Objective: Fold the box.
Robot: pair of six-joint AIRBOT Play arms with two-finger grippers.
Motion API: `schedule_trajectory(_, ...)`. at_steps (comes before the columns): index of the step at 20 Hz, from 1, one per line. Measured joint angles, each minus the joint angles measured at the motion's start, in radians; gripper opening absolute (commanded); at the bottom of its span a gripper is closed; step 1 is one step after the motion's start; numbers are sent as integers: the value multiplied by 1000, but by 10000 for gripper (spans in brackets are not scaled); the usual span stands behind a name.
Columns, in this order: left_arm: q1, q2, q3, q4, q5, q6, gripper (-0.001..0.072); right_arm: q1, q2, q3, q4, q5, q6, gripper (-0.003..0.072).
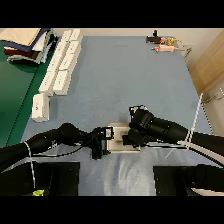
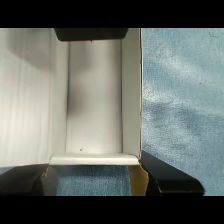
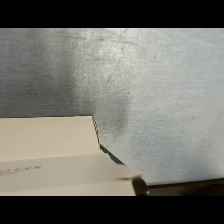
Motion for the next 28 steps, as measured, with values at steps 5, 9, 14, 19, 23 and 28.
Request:
schedule_trajectory(5,0,0,0,0,1,3,427,8,-3,-1,1,-14,-17,507)
schedule_trajectory(9,0,0,0,0,1,3,427,11,27,4,29,-34,-49,518)
schedule_trajectory(14,0,0,0,0,0,3,427,2,139,45,8,-100,-60,309)
schedule_trajectory(19,0,0,0,0,0,2,427,-143,244,68,-51,-154,-138,2)
schedule_trajectory(23,0,0,0,0,0,2,427,-400,200,68,71,-125,-360,2)
schedule_trajectory(28,0,0,0,0,0,2,427,-723,11,74,547,-76,-832,2)
